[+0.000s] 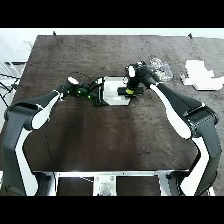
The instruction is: Fold the box and place the chain.
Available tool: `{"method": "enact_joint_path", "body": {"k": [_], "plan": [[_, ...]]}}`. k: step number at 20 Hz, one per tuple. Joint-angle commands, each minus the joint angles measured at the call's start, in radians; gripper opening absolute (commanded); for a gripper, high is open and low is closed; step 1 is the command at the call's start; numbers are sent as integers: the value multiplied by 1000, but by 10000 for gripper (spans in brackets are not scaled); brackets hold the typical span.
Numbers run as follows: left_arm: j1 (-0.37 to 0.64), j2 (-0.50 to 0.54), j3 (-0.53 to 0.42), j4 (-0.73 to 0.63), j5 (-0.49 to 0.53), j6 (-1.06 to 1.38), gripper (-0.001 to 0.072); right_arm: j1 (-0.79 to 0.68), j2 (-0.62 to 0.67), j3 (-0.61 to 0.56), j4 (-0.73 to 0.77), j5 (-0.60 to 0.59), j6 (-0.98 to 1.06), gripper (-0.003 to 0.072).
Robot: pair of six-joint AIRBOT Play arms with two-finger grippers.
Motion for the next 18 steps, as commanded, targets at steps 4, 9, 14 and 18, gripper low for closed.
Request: {"method": "enact_joint_path", "body": {"k": [4,9,14,18], "plan": [[0,-1,0,0,0,3,411,9,-6,2,-2,-2,25,13],[0,-1,0,0,0,3,411,5,-3,2,-13,-4,24,213],[0,-1,0,0,0,3,411,4,16,3,-16,-3,5,376],[0,-1,0,0,0,3,411,3,70,2,-16,-1,-52,474]]}}
